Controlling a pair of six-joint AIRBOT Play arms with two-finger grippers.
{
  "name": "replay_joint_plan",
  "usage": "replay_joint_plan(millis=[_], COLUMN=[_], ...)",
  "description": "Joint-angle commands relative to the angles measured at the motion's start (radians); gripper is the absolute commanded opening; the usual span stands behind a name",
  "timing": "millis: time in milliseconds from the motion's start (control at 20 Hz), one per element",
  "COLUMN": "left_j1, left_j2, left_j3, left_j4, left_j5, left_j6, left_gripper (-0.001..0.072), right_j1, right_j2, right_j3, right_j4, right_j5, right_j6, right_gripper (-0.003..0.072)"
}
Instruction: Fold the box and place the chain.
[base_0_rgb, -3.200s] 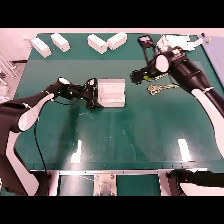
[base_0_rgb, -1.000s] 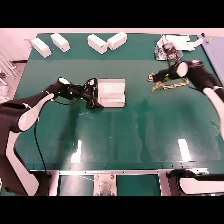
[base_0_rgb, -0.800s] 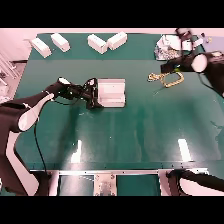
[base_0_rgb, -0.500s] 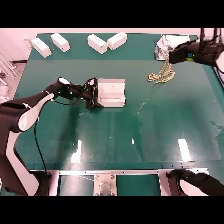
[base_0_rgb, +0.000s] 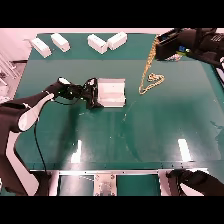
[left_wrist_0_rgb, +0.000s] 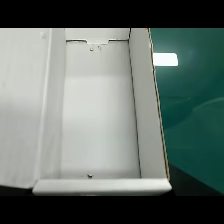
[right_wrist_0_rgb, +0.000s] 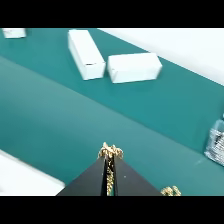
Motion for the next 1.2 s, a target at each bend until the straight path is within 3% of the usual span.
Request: replay_joint_plan(millis=[0, 250, 850, 1150], left_j1=[0.001, 0.001, 0.001, 0.001], left_j2=[0.0, 0.0, 0.0, 0.0], left_j3=[0.0, 0.0, 0.0, 0.0], left_j4=[0.0, 0.0, 0.0, 0.0], left_j5=[0.0, 0.0, 0.0, 0.0], left_j6=[0.0, 0.0, 0.0, 0.0], left_gripper=[0.0476, 0.0476, 0.0476, 0.0476], right_j1=[0.092, 0.164, 0.164, 0.163], right_j2=[0.002, -0.024, -0.258, -0.386], right_j3=[0.004, 0.003, -0.011, -0.096], right_j4=[0.002, 0.058, 0.28, 0.342], right_j5=[-0.002, -0.002, -0.029, -0.134], right_j6=[0.001, -0.003, -0.034, -0.06], right_gripper=[0.0014, 0.0013, 0.0013, 0.0013])
